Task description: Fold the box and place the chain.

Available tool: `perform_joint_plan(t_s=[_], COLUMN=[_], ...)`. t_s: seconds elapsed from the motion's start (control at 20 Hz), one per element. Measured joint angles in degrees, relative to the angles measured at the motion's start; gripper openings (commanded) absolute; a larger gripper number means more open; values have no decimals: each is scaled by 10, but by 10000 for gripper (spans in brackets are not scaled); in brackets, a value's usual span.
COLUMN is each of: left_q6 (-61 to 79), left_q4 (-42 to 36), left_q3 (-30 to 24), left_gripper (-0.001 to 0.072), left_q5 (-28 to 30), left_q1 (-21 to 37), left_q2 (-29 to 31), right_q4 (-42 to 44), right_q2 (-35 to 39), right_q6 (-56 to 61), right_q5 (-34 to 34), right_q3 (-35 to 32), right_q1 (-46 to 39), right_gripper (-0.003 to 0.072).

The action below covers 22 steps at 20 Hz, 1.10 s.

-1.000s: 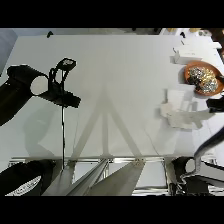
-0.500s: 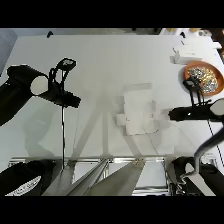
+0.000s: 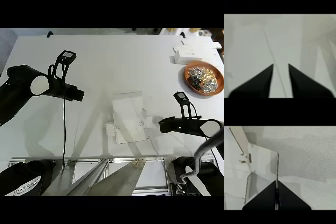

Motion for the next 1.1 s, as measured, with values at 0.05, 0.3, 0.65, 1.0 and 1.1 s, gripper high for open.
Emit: perform_joint_plan(t_s=[0.05, 0.3, 0.65, 1.0, 1.1], left_q6=[20, 236, 423, 489, 502], left_q4=[-18, -259, -492, -530, -533], left_q3=[0, 3, 83, 113, 109], left_gripper=[542, 580, 644, 643, 640], left_q5=[12, 57, 7, -114, -132], left_q1=[0, 1, 25, 44, 31], left_q2=[-6, -94, -272, -321, -325], right_q4=[0, 2, 5, 7, 7], right_q2=[1, 4, 4, 4, 4], right_q6=[2, 3, 3, 3, 4], right_q5=[-1, -3, -2, 0, 0], right_q3=[-1, -3, -4, -4, -4], right_q1=[2, 5, 6, 6, 6], right_gripper=[13, 14, 14, 14, 14])
